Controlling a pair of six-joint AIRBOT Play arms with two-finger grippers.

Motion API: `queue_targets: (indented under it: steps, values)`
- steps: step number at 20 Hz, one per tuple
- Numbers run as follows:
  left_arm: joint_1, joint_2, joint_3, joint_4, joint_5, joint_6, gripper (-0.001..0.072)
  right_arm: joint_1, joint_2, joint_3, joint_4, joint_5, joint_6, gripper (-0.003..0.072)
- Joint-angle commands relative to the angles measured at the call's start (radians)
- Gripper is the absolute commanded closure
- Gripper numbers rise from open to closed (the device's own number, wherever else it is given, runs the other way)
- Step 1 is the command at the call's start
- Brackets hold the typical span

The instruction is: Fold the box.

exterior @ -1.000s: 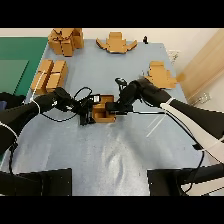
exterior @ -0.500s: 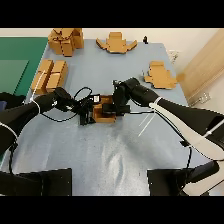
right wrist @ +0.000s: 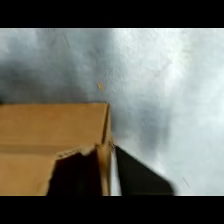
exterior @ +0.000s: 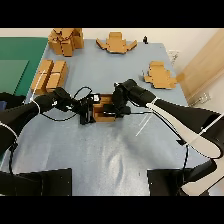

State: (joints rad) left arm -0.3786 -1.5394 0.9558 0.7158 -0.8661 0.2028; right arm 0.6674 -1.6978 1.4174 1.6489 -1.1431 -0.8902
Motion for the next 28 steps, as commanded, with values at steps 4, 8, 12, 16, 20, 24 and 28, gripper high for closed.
queue_targets:
  steps: [4, 8, 12, 16, 20, 24, 28]
  values:
    - [0.0, 0.0, 0.0, 0.002, -0.006, 0.006, 0.0543, 0.002, 0.003, 0.045, -0.044, -0.009, 0.027, 0.0266]
    - [0.0, 0.0, 0.0, 0.002, -0.006, 0.006, 0.0543, 0.002, -0.052, 0.098, -0.067, -0.051, 0.026, 0.0266]
    - [0.0, 0.0, 0.0, 0.002, -0.006, 0.006, 0.0543, 0.002, -0.131, 0.188, -0.063, -0.126, 0.026, 0.027]
    - [0.0, 0.0, 0.0, 0.002, -0.006, 0.006, 0.0543, 0.002, -0.134, 0.196, -0.079, -0.198, 0.027, 0.0559]
    - [0.0, 0.0, 0.0, 0.002, -0.006, 0.006, 0.0543, 0.013, -0.134, 0.202, -0.085, -0.174, 0.035, 0.0681]
    - [0.0, 0.0, 0.0, 0.002, -0.005, 0.006, 0.0543, 0.042, -0.135, 0.203, -0.154, -0.171, 0.079, 0.0681]
    - [0.0, 0.0, 0.0, 0.002, -0.005, 0.006, 0.0543, 0.055, -0.135, 0.203, -0.204, -0.17, 0.097, 0.0681]
